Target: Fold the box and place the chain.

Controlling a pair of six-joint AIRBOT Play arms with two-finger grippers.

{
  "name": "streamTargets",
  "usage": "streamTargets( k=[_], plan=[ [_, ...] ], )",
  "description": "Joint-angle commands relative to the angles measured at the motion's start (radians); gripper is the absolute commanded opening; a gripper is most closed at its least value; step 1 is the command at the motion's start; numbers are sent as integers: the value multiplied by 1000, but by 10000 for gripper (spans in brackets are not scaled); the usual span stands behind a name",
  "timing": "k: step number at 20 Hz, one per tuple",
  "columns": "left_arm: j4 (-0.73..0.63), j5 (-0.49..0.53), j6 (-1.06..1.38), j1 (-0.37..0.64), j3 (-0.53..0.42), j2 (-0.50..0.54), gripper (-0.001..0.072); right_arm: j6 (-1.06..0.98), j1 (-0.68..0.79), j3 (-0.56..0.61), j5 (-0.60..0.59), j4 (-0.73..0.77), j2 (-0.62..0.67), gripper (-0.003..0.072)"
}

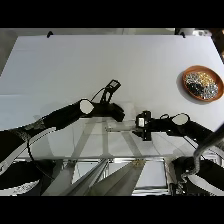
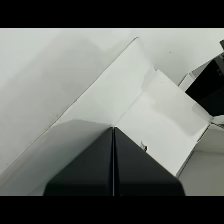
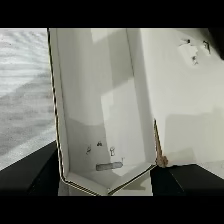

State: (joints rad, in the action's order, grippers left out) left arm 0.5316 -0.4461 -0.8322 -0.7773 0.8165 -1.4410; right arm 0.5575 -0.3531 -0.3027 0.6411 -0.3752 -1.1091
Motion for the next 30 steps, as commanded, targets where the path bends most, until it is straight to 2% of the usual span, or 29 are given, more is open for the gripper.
streamTargets(
  k=[1,4,8,11,14,16,18,19,20,21,22,24,28,30],
  plan=[
    [-1,-30,-6,1,0,-11,8,0,0,0,-4,2,0,435],
    [0,-29,-5,6,0,22,8,0,0,0,-4,2,0,435],
    [36,-23,-2,25,0,142,8,0,0,0,-4,2,0,435],
    [214,-56,-3,25,0,256,8,0,0,0,-4,2,0,435],
    [434,-201,-3,25,0,356,8,0,0,0,-4,2,0,435],
    [560,-363,-6,25,0,405,15,0,0,0,-4,2,0,435],
    [612,-518,-6,25,0,418,20,0,0,0,-4,2,0,435],
    [629,-582,-2,24,0,413,72,0,0,0,-4,2,0,435],
    [660,-633,-2,21,0,405,169,0,0,0,-4,2,0,435],
    [688,-661,-2,21,0,395,224,0,0,0,-4,2,0,435],
    [721,-673,-2,21,-1,385,227,0,0,0,-4,2,0,435],
    [752,-659,8,21,-5,362,240,0,0,0,-4,2,0,435],
    [802,-565,140,25,-52,319,477,0,0,0,-4,2,0,435],
    [814,-509,151,25,-59,285,509,0,0,0,-3,2,0,435]
  ],
)
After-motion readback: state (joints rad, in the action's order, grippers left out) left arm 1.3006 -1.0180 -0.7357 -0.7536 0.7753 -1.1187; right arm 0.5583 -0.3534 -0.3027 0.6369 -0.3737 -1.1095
